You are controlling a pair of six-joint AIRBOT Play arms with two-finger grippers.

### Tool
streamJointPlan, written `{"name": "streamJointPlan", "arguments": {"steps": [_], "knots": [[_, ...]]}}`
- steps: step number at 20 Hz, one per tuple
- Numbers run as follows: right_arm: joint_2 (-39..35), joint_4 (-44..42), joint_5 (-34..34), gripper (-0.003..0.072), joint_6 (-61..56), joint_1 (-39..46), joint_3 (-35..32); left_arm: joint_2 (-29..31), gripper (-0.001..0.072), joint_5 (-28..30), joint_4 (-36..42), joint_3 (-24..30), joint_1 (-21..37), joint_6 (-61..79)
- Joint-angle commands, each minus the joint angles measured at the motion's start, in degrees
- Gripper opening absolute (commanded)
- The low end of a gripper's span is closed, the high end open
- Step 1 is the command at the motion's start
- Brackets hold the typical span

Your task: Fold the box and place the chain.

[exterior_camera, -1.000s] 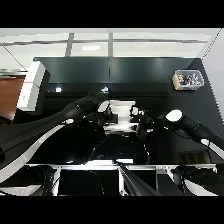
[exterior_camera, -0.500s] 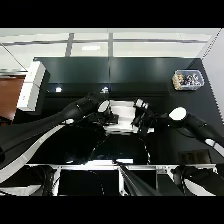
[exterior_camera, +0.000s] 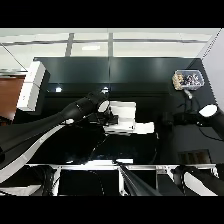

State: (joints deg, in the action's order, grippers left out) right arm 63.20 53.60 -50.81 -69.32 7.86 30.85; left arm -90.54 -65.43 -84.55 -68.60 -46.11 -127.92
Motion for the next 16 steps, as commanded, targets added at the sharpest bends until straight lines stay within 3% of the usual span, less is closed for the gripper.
{"name": "streamJointPlan", "arguments": {"steps": [1,6,9,10,11,12,16], "knots": [[7.04,-9.64,-11.13,0.002,4.74,-1.05,-1.88,-0.04,0.003,0.0,-0.02,-0.02,0.07,0.0],[11.72,-27.96,-10.62,0.0021,19.28,-7.54,-1.36,-0.04,0.003,-0.24,-0.04,-0.02,0.07,0.0],[11.69,-26.49,-17.18,0.0022,21.79,-6.84,3.23,-0.04,0.003,-0.48,-0.04,-0.02,0.07,0.0],[11.65,-25.35,-19.41,0.0126,21.62,-6.71,5.18,-0.04,0.003,-0.52,-0.02,-0.02,0.07,0.0],[11.65,-25.05,-21.24,0.0415,21.55,-6.71,6.75,-0.04,0.003,-0.63,-0.02,-0.02,0.07,0.0],[11.65,-25.05,-22.49,0.065,21.55,-6.71,7.87,-0.04,0.003,-0.63,-0.02,-0.02,0.07,0.0],[11.65,-25.66,-23.74,0.0656,19.15,-8.61,8.79,-0.04,0.003,-0.63,-0.04,-0.02,0.07,0.0]]}}
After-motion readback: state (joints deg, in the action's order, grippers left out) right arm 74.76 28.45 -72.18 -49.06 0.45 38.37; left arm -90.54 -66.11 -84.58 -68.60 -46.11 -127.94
